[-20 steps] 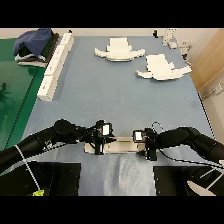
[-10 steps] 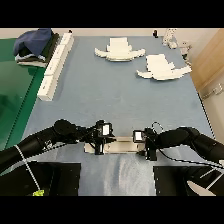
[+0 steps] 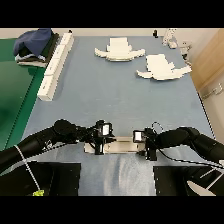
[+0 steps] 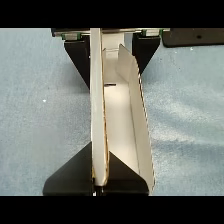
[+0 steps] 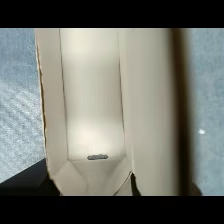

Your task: Fold the box.

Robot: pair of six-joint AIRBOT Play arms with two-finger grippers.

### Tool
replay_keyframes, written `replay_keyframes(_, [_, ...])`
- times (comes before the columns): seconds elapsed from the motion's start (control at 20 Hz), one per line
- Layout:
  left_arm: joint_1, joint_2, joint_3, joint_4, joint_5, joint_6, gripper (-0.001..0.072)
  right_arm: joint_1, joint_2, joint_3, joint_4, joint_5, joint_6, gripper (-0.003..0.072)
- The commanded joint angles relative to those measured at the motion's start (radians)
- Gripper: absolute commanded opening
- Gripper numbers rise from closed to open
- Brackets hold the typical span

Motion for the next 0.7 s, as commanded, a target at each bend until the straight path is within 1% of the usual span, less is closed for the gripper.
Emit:
replay_keyframes(0.0, [-0.001,0.0,0.0,-0.006,-0.006,-0.011,0.0013,0.0,0.0,0.001,0.0,0.0,0.0,0.045])
replay_keyframes(0.1, [0.0,0.001,0.0,-0.005,-0.005,-0.011,0.0016,0.0,0.0,0.001,-0.001,0.0,0.0,0.045])
replay_keyframes(0.2, [0.0,0.001,0.0,-0.005,-0.001,-0.029,0.0348,0.0,0.0,0.001,-0.001,0.0,0.0,0.045])
replay_keyframes(0.25, [0.0,0.001,0.0,-0.005,0.012,-0.066,0.0362,0.0,0.0,0.001,-0.001,0.0,0.0,0.045])
replay_keyframes(0.35, [0.001,0.003,0.0,-0.004,0.039,-0.131,0.0363,0.0,0.0,0.001,-0.001,0.0,0.0,0.045])
replay_keyframes(0.4, [0.001,0.013,0.0,0.011,0.043,-0.204,0.0363,0.0,0.0,0.001,-0.001,0.0,0.0,0.045])
replay_keyframes(0.45, [0.001,0.035,0.0,0.064,0.039,-0.314,0.0363,0.0,0.0,0.001,-0.001,0.0,0.0,0.045])
replay_keyframes(0.5, [0.001,0.065,0.0,0.15,0.029,-0.441,0.0363,0.0,0.0,0.001,-0.001,0.0,0.0,0.045])
replay_keyframes(0.6, [0.001,0.146,0.0,0.404,-0.023,-0.783,0.0362,0.0,0.0,0.001,-0.001,0.0,0.0,0.045])
replay_keyframes(0.65, [0.001,0.194,0.001,0.549,-0.068,-0.982,0.0362,0.0,0.0,0.001,-0.001,0.0,0.0,0.045])
